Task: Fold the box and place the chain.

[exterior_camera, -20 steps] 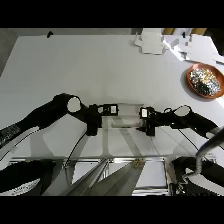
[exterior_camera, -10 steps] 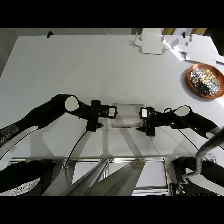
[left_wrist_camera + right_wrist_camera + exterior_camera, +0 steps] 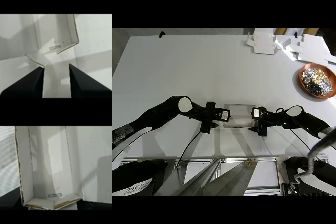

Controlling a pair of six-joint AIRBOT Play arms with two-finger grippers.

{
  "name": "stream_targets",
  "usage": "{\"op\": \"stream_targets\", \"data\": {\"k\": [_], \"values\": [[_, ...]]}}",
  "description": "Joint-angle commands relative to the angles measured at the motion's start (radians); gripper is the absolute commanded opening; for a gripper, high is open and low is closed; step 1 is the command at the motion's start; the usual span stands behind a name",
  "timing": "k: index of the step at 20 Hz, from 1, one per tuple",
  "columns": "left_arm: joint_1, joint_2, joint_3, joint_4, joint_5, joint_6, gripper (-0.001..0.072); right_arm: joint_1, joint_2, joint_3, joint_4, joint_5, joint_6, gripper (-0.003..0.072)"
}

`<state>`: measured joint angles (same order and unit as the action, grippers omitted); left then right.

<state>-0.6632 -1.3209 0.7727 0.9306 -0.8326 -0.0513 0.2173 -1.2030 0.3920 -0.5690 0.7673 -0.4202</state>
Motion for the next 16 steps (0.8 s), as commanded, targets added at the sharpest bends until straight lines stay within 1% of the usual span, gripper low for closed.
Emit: {"op": "stream_targets", "data": {"k": [1,3,6,7,8,11,16], "values": [[-0.018,-0.025,-0.003,-0.037,0.015,0.006,0.0313,0.001,0.000,0.000,0.000,0.000,0.000,0.0313],[-0.020,-0.025,-0.003,-0.051,0.053,0.006,0.0313,0.001,0.000,0.000,0.000,0.000,0.000,0.0313],[-0.023,-0.025,-0.003,-0.079,0.065,0.006,0.0307,0.001,0.000,0.000,0.000,0.000,0.000,0.0313],[-0.027,-0.025,-0.003,-0.087,0.066,0.006,0.0240,0.001,0.000,0.000,0.000,0.000,0.000,0.0313],[-0.033,-0.026,-0.003,-0.090,0.066,0.006,0.0201,0.001,0.000,0.000,0.000,0.000,0.000,0.0313],[-0.046,-0.033,-0.003,-0.106,0.076,0.006,0.0203,0.001,0.000,0.000,0.000,0.000,0.000,0.0313],[-0.069,-0.043,-0.003,-0.145,0.148,0.006,0.0203,0.001,0.000,0.000,0.001,0.000,0.000,0.0313]]}}
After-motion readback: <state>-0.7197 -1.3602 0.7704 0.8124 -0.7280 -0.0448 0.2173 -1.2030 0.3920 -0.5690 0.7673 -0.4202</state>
